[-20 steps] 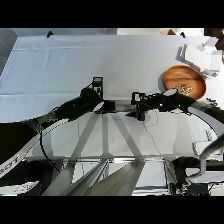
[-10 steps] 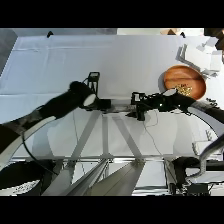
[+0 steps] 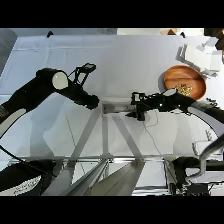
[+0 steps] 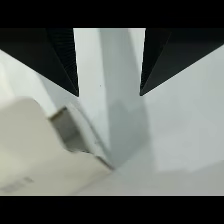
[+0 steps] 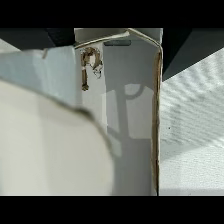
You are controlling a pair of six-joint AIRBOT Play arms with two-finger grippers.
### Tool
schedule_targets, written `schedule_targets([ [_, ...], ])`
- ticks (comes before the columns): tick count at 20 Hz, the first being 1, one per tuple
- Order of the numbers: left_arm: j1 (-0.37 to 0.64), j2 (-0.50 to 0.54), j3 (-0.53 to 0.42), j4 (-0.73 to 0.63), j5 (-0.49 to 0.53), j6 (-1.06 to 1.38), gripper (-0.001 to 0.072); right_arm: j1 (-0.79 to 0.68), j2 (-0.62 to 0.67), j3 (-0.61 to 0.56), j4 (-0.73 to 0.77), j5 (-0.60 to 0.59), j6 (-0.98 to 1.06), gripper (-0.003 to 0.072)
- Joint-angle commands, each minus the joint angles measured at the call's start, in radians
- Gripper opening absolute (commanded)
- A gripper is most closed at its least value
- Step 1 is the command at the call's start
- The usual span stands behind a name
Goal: Fold the box and place the chain.
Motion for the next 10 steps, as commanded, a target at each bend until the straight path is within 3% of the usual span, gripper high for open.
schedule_targets([
  [1,0.048,-0.022,-0.006,-0.080,-0.011,0.469,0.0429,0.000,0.000,0.001,0.000,0.000,0.000,0.0398],
  [3,0.055,-0.048,-0.029,-0.129,-0.008,0.706,0.0627,0.000,0.000,0.001,0.000,0.000,0.000,0.0398],
  [7,0.098,-0.063,-0.112,-0.333,0.012,1.092,0.0702,0.000,0.000,0.001,0.000,0.000,0.000,0.0398],
  [10,0.143,-0.063,-0.176,-0.414,0.055,1.322,0.0703,0.000,0.000,0.001,0.000,0.000,0.000,0.0398],
])
